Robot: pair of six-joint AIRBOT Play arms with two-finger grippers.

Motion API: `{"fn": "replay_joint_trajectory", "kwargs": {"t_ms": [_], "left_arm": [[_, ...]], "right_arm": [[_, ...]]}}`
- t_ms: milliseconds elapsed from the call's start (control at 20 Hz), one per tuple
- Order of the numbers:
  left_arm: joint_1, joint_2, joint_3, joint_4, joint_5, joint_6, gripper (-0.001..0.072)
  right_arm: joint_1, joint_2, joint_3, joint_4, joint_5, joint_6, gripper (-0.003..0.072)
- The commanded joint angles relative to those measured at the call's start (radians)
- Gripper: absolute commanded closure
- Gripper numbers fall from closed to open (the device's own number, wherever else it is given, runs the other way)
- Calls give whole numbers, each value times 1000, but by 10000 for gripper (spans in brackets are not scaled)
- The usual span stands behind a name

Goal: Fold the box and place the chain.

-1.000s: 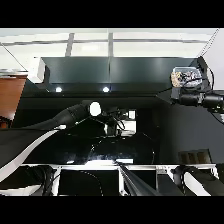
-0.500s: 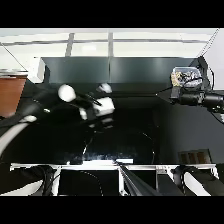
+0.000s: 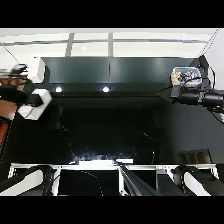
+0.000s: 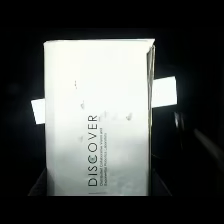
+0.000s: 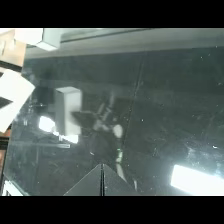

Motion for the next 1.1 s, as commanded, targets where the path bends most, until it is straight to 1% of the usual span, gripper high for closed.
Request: {"fn": "replay_joint_trajectory", "kwargs": {"t_ms": [0,50,150,300,450,550,700,750,800,850,900,950,1050], "left_arm": [[129,-21,6,29,206,51,418],[128,-48,18,67,253,51,418],[127,-139,78,56,302,52,418],[106,-299,223,40,278,53,418],[92,-419,353,-48,235,53,418],[84,-471,407,-56,213,54,418],[77,-511,436,-70,213,53,416],[77,-520,439,-70,214,52,337],[77,-524,439,-67,214,52,16],[77,-523,439,-63,215,47,-1],[77,-518,446,-53,202,46,-1],[77,-512,462,-33,175,29,-1],[77,-494,518,18,78,-8,-1]], "right_arm": [[0,0,1,0,-13,0,673],[0,0,1,0,-13,0,673],[0,0,1,0,-16,1,673],[0,0,1,-2,-16,0,673],[0,0,1,-3,-21,0,673],[0,0,1,-3,-28,0,673],[0,0,1,-3,-27,0,673],[0,0,1,-3,-27,0,673],[0,0,1,-2,-27,0,673],[0,0,1,-2,-27,0,673],[0,0,1,0,-27,1,673],[0,0,1,2,-23,0,673],[0,0,5,3,-19,0,673]]}}
